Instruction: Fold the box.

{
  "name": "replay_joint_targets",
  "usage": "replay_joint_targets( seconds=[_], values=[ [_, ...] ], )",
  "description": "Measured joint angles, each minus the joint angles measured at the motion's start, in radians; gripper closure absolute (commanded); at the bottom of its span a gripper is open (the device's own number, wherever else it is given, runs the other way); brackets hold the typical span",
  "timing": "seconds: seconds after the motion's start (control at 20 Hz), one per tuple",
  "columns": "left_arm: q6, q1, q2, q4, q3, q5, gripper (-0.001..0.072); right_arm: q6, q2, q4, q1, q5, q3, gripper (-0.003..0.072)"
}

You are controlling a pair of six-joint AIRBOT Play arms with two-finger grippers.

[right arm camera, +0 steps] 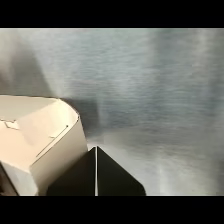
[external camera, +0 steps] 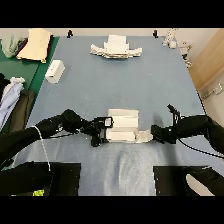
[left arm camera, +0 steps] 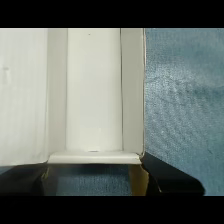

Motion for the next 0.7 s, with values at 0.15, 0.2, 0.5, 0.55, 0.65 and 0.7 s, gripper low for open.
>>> replay_joint_targets(
  seconds=[0.15,0.2,0.5,0.55,0.65,0.7],
  values=[
    [0.000,0.000,0.000,0.000,0.000,0.000,0.0214,-0.035,0.002,0.051,0.000,-0.013,0.013,0.0663],
    [0.000,0.000,0.000,0.000,0.000,0.000,0.0214,-0.043,0.002,0.066,0.000,-0.023,0.021,0.0540],
    [0.000,0.000,0.000,0.000,0.000,0.000,0.0214,-0.066,0.002,0.111,0.026,-0.055,0.060,0.0199],
    [0.000,0.000,0.000,0.000,0.000,0.000,0.0214,-0.066,0.002,0.116,0.040,-0.054,0.063,0.0199],
    [0.000,0.000,0.000,0.000,0.000,0.000,0.0214,-0.066,-0.002,0.122,0.070,-0.033,0.069,0.0207],
    [0.000,0.000,0.000,0.000,0.000,0.000,0.0214,-0.067,-0.006,0.124,0.084,-0.023,0.070,0.0216]
  ],
)
